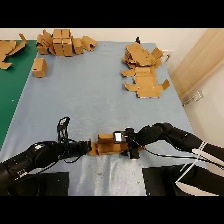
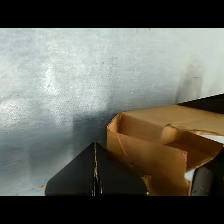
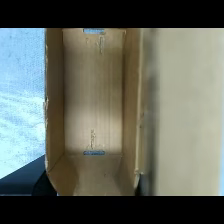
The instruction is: Fold the box.
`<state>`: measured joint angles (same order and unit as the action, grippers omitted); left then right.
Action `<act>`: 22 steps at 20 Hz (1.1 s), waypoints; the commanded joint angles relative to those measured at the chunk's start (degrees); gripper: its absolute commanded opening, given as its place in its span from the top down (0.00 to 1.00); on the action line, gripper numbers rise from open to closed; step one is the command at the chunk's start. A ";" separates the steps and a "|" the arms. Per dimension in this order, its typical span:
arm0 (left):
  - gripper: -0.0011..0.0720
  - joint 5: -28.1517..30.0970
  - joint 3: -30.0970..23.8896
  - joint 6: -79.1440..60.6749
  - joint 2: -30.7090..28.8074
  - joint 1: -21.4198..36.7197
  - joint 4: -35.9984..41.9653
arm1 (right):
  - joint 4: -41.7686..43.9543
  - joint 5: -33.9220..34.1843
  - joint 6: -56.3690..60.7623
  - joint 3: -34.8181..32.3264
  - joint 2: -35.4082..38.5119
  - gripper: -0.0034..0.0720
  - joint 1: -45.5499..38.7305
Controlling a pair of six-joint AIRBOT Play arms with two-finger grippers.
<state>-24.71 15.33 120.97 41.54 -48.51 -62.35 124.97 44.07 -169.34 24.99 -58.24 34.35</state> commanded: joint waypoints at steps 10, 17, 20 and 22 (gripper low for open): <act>0.98 -9.18 10.21 -3.10 5.03 -1.95 -4.76 | -0.02 0.00 0.02 0.04 -0.02 0.18 0.04; 0.98 -10.27 13.53 -1.51 11.02 -3.67 -5.18 | 0.00 0.00 0.02 0.04 -0.02 0.18 0.07; 0.98 -12.83 16.35 2.82 13.57 -4.24 -8.79 | -0.02 0.00 0.02 0.04 -0.02 0.18 0.07; 0.98 -16.83 19.21 12.31 15.17 -6.38 -17.79 | 0.00 0.00 0.02 0.04 -0.02 0.18 0.07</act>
<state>-37.10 31.53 124.03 54.54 -53.21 -71.42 124.97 44.07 -169.34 24.99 -58.24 34.35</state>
